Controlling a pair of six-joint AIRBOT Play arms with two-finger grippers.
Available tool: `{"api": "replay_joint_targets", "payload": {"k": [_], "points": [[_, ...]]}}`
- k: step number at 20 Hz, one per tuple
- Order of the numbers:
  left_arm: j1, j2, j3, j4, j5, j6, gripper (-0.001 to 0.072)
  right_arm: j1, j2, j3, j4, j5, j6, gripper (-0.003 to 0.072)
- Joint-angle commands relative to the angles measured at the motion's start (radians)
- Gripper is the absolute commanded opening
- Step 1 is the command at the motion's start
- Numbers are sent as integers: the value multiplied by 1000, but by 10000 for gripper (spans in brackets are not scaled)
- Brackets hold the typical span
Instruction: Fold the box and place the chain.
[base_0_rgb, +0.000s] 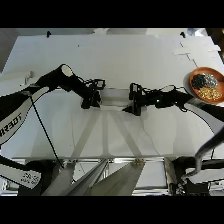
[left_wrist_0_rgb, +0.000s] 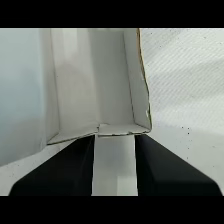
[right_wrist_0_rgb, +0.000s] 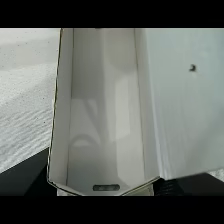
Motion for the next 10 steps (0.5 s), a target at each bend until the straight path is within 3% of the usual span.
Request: {"api": "replay_joint_targets", "payload": {"k": [1,8,10], "points": [[-3,0,0,-1,10,0,253,1,0,1,0,2,0,521],[-1,3,0,6,24,0,299,1,0,1,0,2,0,521],[0,3,0,7,24,0,381,1,0,1,0,2,0,521]]}}
